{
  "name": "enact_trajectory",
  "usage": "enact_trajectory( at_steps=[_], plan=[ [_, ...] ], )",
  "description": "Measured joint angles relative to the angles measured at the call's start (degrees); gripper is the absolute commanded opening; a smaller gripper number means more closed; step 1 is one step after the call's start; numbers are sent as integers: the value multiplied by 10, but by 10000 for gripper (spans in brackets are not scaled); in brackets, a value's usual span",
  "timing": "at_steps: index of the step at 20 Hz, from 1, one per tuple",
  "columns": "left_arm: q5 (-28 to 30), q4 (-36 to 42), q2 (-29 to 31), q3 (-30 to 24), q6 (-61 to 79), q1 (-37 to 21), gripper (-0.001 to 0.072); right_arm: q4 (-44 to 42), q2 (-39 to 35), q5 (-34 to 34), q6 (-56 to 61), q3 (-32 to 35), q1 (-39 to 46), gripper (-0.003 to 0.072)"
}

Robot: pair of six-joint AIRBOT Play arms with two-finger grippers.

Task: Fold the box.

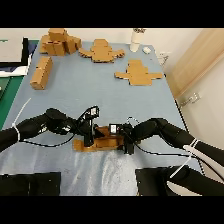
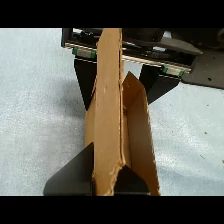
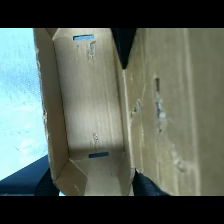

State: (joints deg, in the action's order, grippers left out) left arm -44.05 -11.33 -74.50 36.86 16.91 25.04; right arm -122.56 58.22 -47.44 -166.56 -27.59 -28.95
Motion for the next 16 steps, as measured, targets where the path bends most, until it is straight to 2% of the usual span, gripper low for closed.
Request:
enact_trajectory(
  at_steps=[11, 13, 14, 16],
  plan=[
    [2, 0, 0, 0, -1, 0, 23, 0, 0, -1, 0, 0, 0, 557],
    [12, -10, 0, 0, -16, 0, 492, 0, 0, -6, 0, 0, 0, 557],
    [15, -12, 0, -1, -32, -2, 597, 0, 0, -6, 0, 0, -1, 557],
    [19, -8, 6, 0, -76, -5, 601, 0, 0, -6, 0, 0, -1, 555]
  ],
)
